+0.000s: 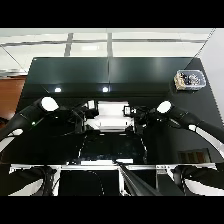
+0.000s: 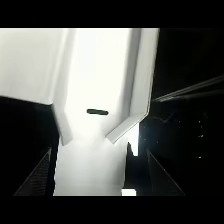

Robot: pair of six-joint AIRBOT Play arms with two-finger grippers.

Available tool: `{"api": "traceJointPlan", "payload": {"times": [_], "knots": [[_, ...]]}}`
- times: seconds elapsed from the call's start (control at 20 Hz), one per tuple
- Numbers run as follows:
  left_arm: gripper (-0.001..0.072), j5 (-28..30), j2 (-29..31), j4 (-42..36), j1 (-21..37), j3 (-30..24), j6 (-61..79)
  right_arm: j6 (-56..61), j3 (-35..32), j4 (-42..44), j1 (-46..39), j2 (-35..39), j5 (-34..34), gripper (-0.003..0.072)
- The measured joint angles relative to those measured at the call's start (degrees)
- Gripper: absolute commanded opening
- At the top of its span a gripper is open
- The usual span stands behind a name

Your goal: Fold the box and place the chain.

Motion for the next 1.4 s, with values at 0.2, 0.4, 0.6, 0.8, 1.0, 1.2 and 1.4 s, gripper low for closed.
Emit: {"api": "traceJointPlan", "payload": {"times": [0.2,0.4,0.6,0.8,1.0,1.2,1.4], "knots": [[0.068,2.84,-2.08,-0.79,-1.2,-0.22,5.25,0.0,0.0,0.0,0.0,0.0,0.0,0.0179],[0.0371,4.55,-2.73,-4.0,-1.77,-0.24,7.34,0.0,0.0,0.0,0.0,0.0,0.02,0.0179],[0.0131,4.5,-2.93,-6.84,-1.95,-0.26,9.51,0.0,-0.02,0.0,0.0,0.0,0.02,0.0179],[0.013,3.89,-3.89,-10.67,-1.99,-0.26,10.21,0.0,-0.02,-0.02,0.0,0.0,0.02,0.0179],[0.0129,2.78,-6.43,-17.46,-1.99,-0.26,10.4,0.0,0.0,-0.02,0.0,0.0,0.04,0.0179],[0.0162,2.29,-7.69,-19.52,-1.99,-0.26,10.43,0.0,0.0,-0.02,0.0,0.0,0.04,0.0179],[0.0198,2.14,-8.07,-18.45,-1.99,-0.22,10.36,0.0,0.0,-0.02,0.0,0.0,0.04,0.0179]]}}
